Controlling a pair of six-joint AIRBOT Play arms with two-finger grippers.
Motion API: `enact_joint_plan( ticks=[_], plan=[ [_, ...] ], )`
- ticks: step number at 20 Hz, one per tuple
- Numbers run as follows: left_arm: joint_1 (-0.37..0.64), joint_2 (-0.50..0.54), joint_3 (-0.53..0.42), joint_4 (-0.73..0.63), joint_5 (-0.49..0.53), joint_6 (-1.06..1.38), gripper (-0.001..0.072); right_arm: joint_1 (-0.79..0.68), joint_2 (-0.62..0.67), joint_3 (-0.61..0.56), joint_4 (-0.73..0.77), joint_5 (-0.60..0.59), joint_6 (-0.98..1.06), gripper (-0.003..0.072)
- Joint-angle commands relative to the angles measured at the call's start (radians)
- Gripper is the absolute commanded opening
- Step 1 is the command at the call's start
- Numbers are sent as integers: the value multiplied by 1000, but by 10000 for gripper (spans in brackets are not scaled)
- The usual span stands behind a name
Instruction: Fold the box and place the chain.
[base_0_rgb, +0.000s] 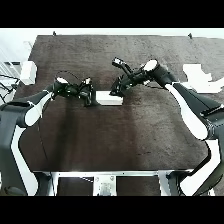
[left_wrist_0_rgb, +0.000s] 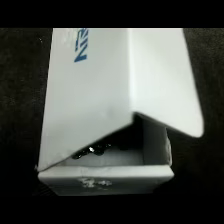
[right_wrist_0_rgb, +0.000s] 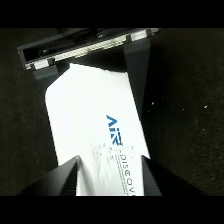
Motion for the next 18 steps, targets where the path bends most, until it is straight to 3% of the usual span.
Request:
enact_joint_plan(
  ticks=[1, 6, 8, 10, 12, 18],
  plan=[
    [0, 0, 0, 0, 0, 1, 408, 1, -2, 15, 3, -8, 1, 377],
    [0, 0, 0, 0, 0, 1, 408, 1, -2, 15, 3, 40, 0, 357],
    [0, -1, 0, 0, 0, 0, 408, 1, -2, 15, 3, 49, 1, 259],
    [0, 0, 0, 0, 0, 1, 408, 1, -2, 15, 2, 50, 0, 253],
    [0, -1, 0, 0, 0, 1, 408, 1, -2, 15, 2, 50, 0, 135],
    [0, 0, 0, 0, 0, 0, 408, 1, -2, 15, 2, 26, 0, 131]
  ],
)
